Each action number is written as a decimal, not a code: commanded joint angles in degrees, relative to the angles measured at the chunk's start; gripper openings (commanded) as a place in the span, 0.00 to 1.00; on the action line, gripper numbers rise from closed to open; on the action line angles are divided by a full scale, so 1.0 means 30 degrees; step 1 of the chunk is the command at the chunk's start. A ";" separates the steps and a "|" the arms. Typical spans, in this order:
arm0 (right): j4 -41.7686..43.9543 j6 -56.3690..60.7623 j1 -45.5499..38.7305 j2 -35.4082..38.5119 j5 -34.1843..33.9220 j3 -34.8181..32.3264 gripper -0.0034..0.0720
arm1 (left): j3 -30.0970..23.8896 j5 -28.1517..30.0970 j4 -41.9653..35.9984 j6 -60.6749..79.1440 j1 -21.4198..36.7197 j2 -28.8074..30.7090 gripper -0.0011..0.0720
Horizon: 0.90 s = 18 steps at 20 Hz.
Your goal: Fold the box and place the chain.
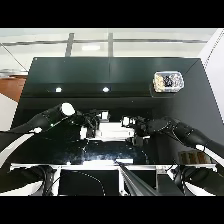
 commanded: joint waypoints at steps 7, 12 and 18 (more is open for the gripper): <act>-0.0306 0.0007 0.0000 -0.0007 -0.0146 -0.0007 0.82 | 0.0015 0.0000 0.0000 0.0007 -0.0015 0.0015 0.06; -0.0408 0.0007 0.0000 -0.0007 -0.0189 -0.0007 0.77 | 0.0015 -0.0015 -0.0007 0.0007 -0.0015 0.0029 0.12; -0.0423 0.0007 0.0000 -0.0007 -0.0189 -0.0007 0.67 | 0.0015 0.0044 0.0015 -0.0029 0.0109 0.1399 0.76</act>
